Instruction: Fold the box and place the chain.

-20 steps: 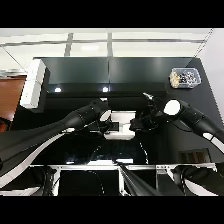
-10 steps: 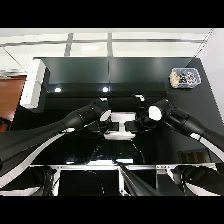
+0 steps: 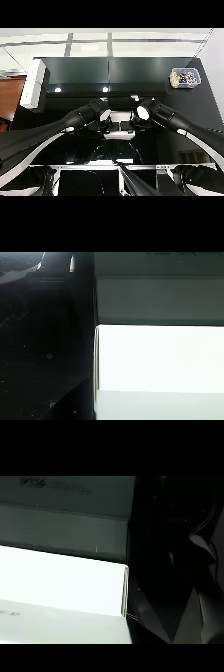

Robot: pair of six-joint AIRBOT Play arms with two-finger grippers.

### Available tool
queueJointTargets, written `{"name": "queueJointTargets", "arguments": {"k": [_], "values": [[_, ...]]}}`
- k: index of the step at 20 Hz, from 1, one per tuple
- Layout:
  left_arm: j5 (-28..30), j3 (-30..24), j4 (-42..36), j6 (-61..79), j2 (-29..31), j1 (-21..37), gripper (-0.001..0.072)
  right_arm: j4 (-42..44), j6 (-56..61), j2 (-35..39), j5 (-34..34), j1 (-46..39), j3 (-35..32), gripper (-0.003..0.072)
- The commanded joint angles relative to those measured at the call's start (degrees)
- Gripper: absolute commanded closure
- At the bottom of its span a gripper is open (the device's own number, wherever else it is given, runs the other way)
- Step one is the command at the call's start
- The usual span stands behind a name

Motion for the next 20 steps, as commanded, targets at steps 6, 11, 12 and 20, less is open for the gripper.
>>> {"name": "queueJointTargets", "arguments": {"k": [6,11,12,20], "values": [[-0.22,0.02,0.17,0.00,0.00,0.24,0.0681,-1.97,2.62,-0.72,1.53,0.31,0.87,0.0555],[-0.07,0.02,0.15,0.00,0.00,0.24,0.0681,-0.13,1.18,-1.31,1.22,0.31,0.87,0.0676],[-0.07,0.02,0.17,0.00,0.00,0.24,0.0681,-0.09,1.20,-1.31,1.01,0.35,0.87,0.0677],[-0.04,0.02,0.20,0.02,0.00,0.24,0.0681,-0.22,1.22,-1.31,1.09,0.33,0.87,0.0524]]}}
